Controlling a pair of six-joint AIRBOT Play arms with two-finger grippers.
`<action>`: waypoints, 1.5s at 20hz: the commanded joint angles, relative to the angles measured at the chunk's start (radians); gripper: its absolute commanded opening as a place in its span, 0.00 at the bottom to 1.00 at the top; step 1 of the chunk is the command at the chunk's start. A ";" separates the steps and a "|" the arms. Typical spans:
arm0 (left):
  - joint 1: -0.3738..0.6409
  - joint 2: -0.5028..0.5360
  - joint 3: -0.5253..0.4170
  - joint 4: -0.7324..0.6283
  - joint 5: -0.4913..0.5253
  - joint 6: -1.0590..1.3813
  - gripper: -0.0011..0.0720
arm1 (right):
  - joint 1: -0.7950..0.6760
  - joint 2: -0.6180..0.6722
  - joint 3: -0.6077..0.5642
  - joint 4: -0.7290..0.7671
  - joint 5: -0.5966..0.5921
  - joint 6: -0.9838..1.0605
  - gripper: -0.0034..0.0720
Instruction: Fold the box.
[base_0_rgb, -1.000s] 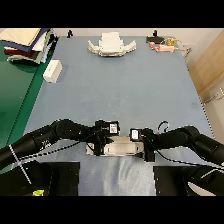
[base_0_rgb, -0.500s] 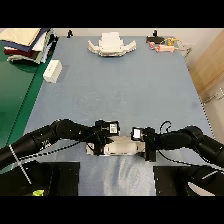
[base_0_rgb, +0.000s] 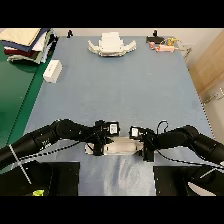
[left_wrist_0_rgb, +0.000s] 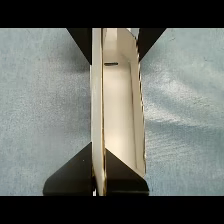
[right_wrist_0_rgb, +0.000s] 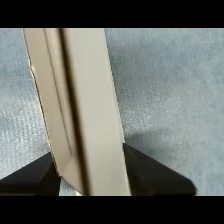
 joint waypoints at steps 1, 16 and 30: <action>0.000 0.001 0.000 -0.001 0.000 0.000 0.03 | 0.001 -0.004 -0.001 0.001 -0.008 0.001 0.78; 0.000 0.001 0.000 -0.002 0.000 0.000 0.03 | 0.001 -0.003 0.000 -0.013 -0.024 0.002 0.82; -0.002 0.000 0.000 -0.002 0.000 0.000 0.03 | 0.001 -0.004 0.000 0.016 -0.035 0.002 0.82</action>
